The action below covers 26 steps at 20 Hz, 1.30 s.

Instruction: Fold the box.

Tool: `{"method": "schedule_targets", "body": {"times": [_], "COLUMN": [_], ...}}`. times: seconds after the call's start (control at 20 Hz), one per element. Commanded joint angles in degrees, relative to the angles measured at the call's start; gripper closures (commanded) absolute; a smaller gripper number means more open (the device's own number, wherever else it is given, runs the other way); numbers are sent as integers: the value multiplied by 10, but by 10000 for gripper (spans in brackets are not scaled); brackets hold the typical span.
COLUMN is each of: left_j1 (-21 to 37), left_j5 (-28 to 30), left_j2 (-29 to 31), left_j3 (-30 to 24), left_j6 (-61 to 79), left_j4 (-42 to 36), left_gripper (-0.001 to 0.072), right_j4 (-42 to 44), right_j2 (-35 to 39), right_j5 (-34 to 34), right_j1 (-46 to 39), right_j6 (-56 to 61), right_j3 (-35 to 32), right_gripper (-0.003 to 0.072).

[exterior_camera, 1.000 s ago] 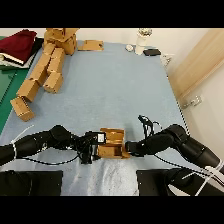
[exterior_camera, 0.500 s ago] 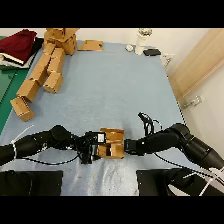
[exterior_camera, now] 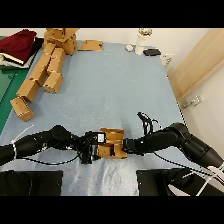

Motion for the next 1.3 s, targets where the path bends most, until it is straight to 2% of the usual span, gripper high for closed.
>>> {"method": "schedule_targets", "body": {"times": [0.0,0.25,0.35,0.45,0.6,0.75,0.95,1.15,1.25], "left_j1": [0,0,0,0,0,0,0,0,0], "left_j5": [0,0,0,0,0,0,0,1,1], "left_j2": [1,1,1,1,1,1,1,1,1], "left_j3": [0,0,0,0,0,0,0,0,0], "left_j6": [0,0,0,0,0,0,0,0,0], "left_j4": [0,0,0,0,0,0,0,0,0], "left_gripper": [135,135,135,135,135,135,135,135,135], "right_j4": [-8,-12,-60,-110,-137,-171,-176,-182,-189], "right_j2": [-22,-29,-43,-70,-126,-196,-271,-305,-308], "right_j5": [16,21,20,6,-23,-89,-119,-153,-154], "right_j1": [0,34,61,91,138,187,221,221,221], "right_j6": [-11,-2,50,113,181,256,307,324,326], "right_j3": [0,7,23,49,96,155,221,233,233], "right_gripper": [347,346,347,347,346,347,347,350,411]}}
